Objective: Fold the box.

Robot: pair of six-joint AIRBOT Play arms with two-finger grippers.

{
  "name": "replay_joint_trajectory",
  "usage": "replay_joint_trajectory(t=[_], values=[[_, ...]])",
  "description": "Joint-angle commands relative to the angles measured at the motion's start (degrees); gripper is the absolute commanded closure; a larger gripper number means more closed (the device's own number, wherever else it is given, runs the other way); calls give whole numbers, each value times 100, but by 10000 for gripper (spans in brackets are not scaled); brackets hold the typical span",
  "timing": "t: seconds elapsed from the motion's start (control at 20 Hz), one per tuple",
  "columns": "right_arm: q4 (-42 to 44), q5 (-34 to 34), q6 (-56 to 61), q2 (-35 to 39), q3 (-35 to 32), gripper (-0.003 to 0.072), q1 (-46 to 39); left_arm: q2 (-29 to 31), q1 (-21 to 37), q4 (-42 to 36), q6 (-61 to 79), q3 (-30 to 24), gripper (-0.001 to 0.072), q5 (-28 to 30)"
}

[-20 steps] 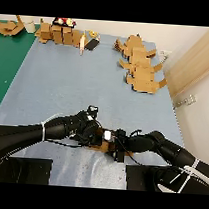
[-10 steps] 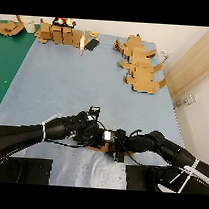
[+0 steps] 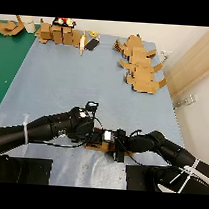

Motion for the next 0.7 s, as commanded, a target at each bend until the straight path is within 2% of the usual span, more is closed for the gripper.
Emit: replay_joint_trajectory(t=[0.0,0.3,0.35,0.4,0.45,0.5,0.55,0.65], values=[[0,2,2,-2,0,184,4,337,22,103,-31,0,174,-297],[2,2,2,-2,2,184,4,787,22,505,-310,0,186,-970],[2,2,2,-2,2,184,4,850,24,614,-356,0,326,-1182],[2,4,2,-2,2,184,4,885,33,765,-334,-2,590,-1464],[0,7,2,-2,2,184,4,890,50,931,-146,-9,698,-1722],[2,4,2,0,2,184,4,892,90,1080,74,-61,699,-1825],[0,4,2,0,2,184,4,896,188,1093,374,-162,699,-1672],[0,7,2,0,2,184,4,896,763,369,1716,-466,700,-1019]])
